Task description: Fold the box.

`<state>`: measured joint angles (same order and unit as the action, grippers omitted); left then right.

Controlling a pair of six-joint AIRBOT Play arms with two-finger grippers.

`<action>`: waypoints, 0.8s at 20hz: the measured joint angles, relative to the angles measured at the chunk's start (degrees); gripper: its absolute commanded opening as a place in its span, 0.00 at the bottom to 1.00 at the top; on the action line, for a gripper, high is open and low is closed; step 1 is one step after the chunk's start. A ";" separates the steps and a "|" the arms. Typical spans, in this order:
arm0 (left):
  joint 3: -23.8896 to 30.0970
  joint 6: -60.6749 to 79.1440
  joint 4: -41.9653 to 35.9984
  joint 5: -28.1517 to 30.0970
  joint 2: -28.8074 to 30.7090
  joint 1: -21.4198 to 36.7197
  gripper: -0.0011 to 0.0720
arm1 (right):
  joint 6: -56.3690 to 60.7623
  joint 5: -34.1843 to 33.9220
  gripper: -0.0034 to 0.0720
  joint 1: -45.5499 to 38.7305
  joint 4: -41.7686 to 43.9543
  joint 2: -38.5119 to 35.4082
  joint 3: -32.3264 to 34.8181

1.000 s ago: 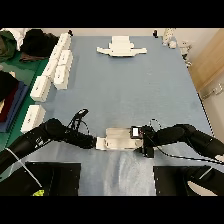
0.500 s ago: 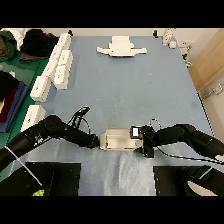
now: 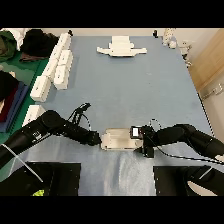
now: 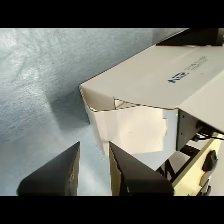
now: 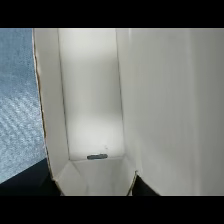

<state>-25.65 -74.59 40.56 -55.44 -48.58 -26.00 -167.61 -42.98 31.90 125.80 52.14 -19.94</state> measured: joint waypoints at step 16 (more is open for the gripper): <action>-5.09 -23.10 13.07 6.69 -1.51 -12.83 0.66 | 0.00 0.00 0.72 0.00 0.00 0.00 0.00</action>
